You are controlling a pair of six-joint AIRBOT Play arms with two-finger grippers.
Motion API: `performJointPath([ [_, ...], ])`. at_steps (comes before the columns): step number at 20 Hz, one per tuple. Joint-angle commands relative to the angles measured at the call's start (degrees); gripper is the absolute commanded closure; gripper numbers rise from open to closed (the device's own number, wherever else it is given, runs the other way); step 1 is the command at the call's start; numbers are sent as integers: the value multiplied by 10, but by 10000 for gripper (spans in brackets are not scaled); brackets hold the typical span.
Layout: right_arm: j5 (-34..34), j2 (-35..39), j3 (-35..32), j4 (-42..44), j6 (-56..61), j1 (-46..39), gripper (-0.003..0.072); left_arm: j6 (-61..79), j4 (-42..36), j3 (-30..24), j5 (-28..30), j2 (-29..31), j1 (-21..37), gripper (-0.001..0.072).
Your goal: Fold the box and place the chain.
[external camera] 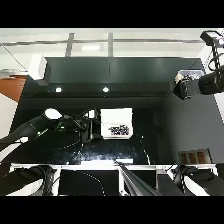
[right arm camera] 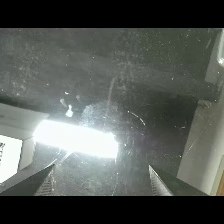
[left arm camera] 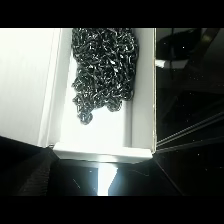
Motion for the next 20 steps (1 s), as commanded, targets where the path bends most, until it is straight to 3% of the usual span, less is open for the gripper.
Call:
performJointPath([
  [1, 0, 0, 0, 0, 0, 0, -18, -1, 1, 2, 1, -4, 0, 10],
  [11, 0, 0, 0, 0, 0, 0, -18, -36, 23, 4, 64, -7, -42, 10],
  [16, 1, 0, 0, 0, 0, 0, -18, -36, 23, 4, 62, -7, -42, 38],
  [17, 1, 0, 0, 0, 0, 0, -18, -36, 23, 4, 62, -7, -42, 100],
  [19, 1, 0, 0, 0, 0, 0, -18, -35, 23, 4, 61, -7, -42, 125],
  [20, 2, 0, 0, 0, 0, 0, -17, -35, 23, 4, 61, -7, -42, 252],
])
